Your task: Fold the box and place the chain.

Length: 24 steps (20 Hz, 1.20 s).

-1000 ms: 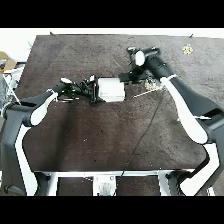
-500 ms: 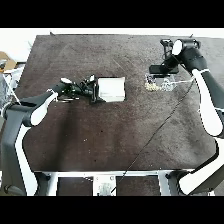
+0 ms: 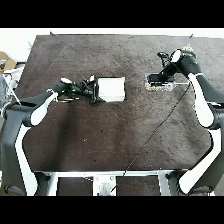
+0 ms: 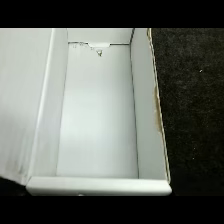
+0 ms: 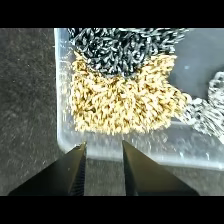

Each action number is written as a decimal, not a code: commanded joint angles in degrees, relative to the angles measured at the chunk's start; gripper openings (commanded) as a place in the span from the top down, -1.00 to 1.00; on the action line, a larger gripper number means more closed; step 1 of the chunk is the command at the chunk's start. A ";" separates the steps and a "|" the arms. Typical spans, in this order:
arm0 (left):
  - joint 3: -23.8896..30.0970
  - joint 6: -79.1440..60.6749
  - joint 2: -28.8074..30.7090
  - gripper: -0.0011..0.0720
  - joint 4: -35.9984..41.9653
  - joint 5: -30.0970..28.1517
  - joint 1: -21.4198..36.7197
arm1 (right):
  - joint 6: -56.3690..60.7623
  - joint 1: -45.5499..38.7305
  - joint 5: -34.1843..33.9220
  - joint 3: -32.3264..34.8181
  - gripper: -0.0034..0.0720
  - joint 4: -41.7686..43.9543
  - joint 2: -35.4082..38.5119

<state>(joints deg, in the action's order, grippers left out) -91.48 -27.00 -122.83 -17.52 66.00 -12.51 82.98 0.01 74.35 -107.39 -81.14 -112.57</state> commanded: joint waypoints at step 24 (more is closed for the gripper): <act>0.00 -0.02 0.02 0.80 -0.02 0.00 0.00 | -2.75 -0.09 -3.23 0.02 0.90 2.99 12.50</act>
